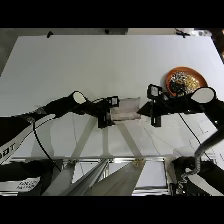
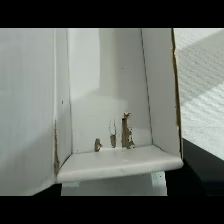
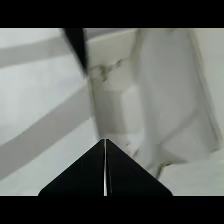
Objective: Fold the box and place the chain.
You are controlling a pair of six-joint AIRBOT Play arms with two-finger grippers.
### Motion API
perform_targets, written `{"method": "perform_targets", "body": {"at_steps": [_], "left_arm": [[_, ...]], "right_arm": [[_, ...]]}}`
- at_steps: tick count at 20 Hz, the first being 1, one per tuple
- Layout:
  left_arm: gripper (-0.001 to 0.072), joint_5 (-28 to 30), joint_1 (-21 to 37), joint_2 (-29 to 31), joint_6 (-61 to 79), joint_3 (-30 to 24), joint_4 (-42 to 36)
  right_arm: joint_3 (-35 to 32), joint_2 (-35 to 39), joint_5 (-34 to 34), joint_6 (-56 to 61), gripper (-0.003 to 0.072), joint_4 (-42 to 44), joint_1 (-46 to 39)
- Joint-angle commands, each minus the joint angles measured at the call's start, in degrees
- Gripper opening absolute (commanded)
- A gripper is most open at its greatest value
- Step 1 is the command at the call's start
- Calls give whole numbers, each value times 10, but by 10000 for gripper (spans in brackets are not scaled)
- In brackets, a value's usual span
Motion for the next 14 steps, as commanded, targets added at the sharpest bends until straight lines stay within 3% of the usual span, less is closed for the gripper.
{"method": "perform_targets", "body": {"at_steps": [1,7,14], "left_arm": [[171,3,0,0,0,0,0],[171,3,0,0,0,0,0],[171,3,0,0,0,0,0]], "right_arm": [[0,-41,-114,-28,11,62,10],[0,-146,-220,22,11,102,10],[0,-195,-174,77,11,61,9]]}}
